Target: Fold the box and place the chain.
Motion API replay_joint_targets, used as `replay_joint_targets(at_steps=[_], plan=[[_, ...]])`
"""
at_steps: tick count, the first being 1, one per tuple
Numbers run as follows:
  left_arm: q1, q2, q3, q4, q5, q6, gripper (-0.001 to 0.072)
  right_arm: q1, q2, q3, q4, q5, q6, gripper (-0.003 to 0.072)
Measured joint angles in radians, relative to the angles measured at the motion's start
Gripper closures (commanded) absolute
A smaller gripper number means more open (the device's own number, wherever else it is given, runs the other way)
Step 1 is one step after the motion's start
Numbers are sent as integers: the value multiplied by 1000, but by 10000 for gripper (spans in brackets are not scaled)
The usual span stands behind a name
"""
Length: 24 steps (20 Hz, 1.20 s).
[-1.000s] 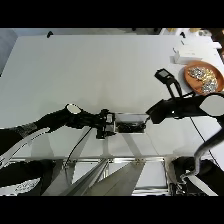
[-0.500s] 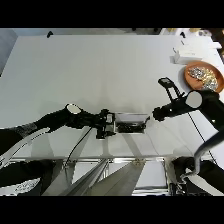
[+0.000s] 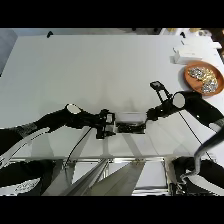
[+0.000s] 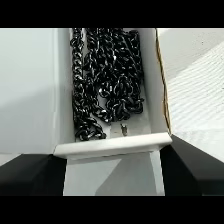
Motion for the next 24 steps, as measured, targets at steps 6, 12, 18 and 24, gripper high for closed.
replay_joint_targets(at_steps=[6,12,18,24], plan=[[-1,0,0,-2,2,2,501,28,-15,-1,-11,-18,32,419],[-2,0,0,-2,3,1,501,31,16,-1,-65,20,47,419],[-2,0,0,-2,3,1,501,29,83,-1,-163,96,51,418],[-2,0,0,-1,3,0,501,-40,274,-1,-203,179,-46,424]])
